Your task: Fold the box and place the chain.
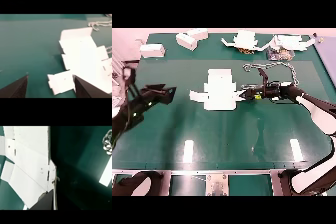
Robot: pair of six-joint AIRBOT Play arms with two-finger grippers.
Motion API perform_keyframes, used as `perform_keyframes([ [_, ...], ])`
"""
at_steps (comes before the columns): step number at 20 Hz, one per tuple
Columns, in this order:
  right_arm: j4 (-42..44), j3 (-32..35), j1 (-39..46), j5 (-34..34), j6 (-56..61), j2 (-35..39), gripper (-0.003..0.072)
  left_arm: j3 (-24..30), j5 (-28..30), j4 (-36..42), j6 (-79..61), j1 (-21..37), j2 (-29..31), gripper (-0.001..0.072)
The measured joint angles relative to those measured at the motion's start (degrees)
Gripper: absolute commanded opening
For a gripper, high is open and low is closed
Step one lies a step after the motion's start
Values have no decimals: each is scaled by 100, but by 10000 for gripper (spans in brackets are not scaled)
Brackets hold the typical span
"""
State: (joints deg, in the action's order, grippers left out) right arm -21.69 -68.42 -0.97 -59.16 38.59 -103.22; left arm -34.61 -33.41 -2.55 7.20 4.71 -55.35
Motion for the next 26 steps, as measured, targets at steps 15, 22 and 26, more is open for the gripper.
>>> perform_keyframes([
  [15, 0, -13, -57, 28, 28, 0, 3, -2909, -1939, -1213, 1652, 0, -3340, 631],
  [22, 0, -13, -120, 55, 33, 0, 3, -4452, -2638, -1812, 2424, -225, -4612, 631],
  [26, 0, -13, -122, 66, 85, 0, 3, -5130, -2662, -2173, 2739, -597, -5021, 631],
])
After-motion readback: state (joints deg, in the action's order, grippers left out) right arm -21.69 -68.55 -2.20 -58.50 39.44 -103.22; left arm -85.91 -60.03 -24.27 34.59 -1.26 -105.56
